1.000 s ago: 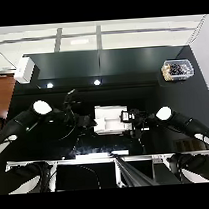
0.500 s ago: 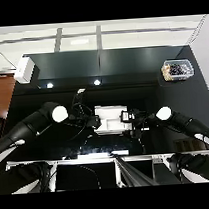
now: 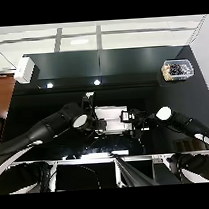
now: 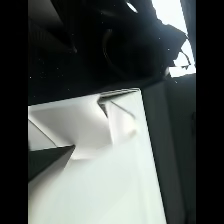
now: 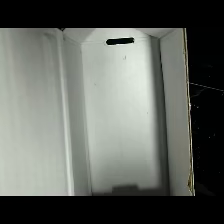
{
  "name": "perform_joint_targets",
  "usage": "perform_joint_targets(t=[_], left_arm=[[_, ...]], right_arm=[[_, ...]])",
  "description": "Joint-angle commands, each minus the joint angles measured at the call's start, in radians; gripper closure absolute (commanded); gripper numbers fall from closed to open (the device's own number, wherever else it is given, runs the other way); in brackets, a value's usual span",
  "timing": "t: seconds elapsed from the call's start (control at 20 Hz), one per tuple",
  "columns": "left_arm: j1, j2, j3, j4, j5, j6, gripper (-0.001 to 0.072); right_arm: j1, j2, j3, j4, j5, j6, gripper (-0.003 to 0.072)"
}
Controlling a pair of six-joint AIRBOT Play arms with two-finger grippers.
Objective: Fold the box and place the chain.
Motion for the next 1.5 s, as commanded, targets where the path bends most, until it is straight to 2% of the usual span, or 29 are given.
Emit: perform_joint_targets(t=[0.0, 0.25, 0.5, 0.6, 0.9, 0.95, 1.1, 1.2, 1.25, 1.3, 1.45], left_arm=[[-0.039, -0.077, 0.07, 0.082, -0.065, -0.139, 0.0093], [-0.055, -0.121, 0.105, 0.089, -0.061, -0.161, 0.0288], [-0.054, -0.134, 0.107, 0.095, -0.064, -0.189, 0.0323], [-0.054, -0.143, 0.108, 0.097, -0.063, -0.191, 0.038], [-0.054, -0.155, 0.108, 0.095, -0.061, -0.204, 0.0386], [-0.055, -0.155, 0.108, 0.095, -0.059, -0.206, 0.0492], [-0.054, -0.159, 0.108, 0.092, -0.053, -0.206, 0.051], [-0.055, -0.159, 0.109, 0.092, -0.053, -0.206, 0.0587], [-0.055, -0.159, 0.113, 0.093, -0.054, -0.206, 0.0665], [-0.054, -0.159, 0.119, 0.093, -0.053, -0.206, 0.0685], [-0.054, -0.167, 0.145, 0.1, -0.058, -0.205, 0.0685]], right_arm=[[0.0, 0.0, 0.001, 0.0, 0.0, 0.0, 0.0201], [0.0, 0.0, 0.001, 0.0, 0.0, 0.0, 0.0201], [0.0, 0.0, 0.001, 0.0, 0.0, 0.0, 0.0201], [0.0, 0.0, 0.001, 0.0, 0.0, 0.0, 0.0201], [0.0, 0.0, 0.001, 0.0, 0.0, 0.0, 0.0201], [0.0, 0.0, 0.001, 0.0, 0.0, 0.0, 0.0201], [0.0, 0.0, 0.001, 0.0, 0.0, 0.0, 0.0201], [0.0, 0.0, 0.001, 0.0, 0.0, 0.0, 0.0201], [0.0, 0.0, 0.001, 0.0, 0.0, 0.0, 0.0201], [0.0, 0.0, 0.001, 0.0, 0.0, 0.0, 0.0201], [0.0, 0.0, 0.001, 0.0, 0.0, 0.0, 0.0201]])
